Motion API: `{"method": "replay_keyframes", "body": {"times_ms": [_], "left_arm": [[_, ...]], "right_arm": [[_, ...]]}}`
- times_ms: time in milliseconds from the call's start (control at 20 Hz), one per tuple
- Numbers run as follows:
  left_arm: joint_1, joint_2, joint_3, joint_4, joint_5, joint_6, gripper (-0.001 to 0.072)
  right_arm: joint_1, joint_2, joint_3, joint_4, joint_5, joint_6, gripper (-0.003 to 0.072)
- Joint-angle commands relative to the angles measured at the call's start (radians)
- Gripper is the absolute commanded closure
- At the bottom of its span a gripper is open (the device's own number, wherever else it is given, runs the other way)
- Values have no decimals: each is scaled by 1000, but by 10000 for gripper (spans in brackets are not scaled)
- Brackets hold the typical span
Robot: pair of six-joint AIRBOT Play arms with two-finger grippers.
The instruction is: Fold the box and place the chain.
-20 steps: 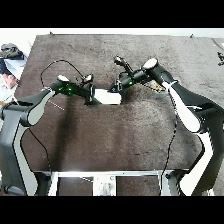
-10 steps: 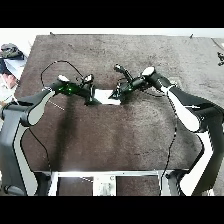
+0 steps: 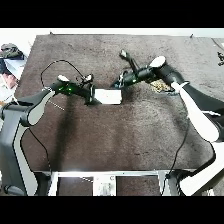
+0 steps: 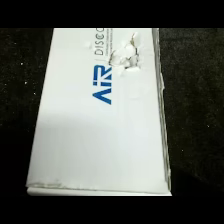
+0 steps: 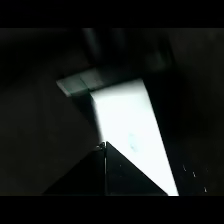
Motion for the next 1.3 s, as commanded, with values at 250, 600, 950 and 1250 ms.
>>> {"method": "replay_keyframes", "body": {"times_ms": [250,600,950,1250], "left_arm": [[0,0,0,2,1,4,181],[0,0,0,2,1,4,181],[0,0,0,-1,1,4,181],[0,0,0,-20,4,4,181]], "right_arm": [[-11,589,-404,61,-373,97,702],[-11,1148,-1059,62,-988,98,701],[-11,1466,-1365,62,-1165,97,700],[-10,1484,-1383,61,-1168,97,700]]}}
